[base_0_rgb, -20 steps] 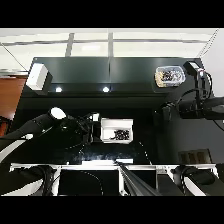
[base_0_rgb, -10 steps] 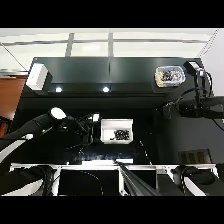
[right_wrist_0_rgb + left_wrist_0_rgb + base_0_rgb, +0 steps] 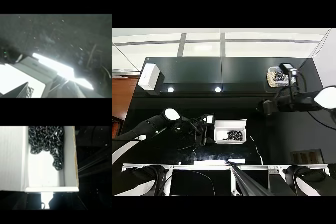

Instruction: Fold the box and place the chain.

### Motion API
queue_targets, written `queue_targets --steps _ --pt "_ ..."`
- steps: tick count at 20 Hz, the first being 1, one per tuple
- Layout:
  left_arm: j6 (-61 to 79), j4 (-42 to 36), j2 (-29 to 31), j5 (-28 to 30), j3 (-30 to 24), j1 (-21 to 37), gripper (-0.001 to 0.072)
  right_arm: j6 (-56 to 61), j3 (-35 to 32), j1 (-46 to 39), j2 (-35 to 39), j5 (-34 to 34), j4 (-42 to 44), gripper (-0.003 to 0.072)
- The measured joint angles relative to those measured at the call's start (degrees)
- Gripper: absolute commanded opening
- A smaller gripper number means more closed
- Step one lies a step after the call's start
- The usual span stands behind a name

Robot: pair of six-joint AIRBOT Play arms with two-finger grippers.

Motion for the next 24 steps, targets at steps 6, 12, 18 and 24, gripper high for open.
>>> queue_targets --steps 6,12,18,24 --pt "-0.04 0.2 0.0 0.09 0.0 -0.04 0.0329 -23.45 0.0 1.4 -12.09 0.87 15.5 0.0676" --pt "-0.11 0.28 0.0 0.17 0.0 -0.04 0.033 -44.52 0.0 3.93 -15.28 9.07 16.96 0.0676" --pt "-0.13 0.28 0.0 0.22 0.0 -0.04 0.0329 -52.26 0.02 9.27 -15.76 8.79 14.08 0.0676" --pt "-0.13 0.28 0.0 0.24 0.0 -0.04 0.0329 -53.2 0.02 13.31 -15.82 9.11 12.37 0.0676"
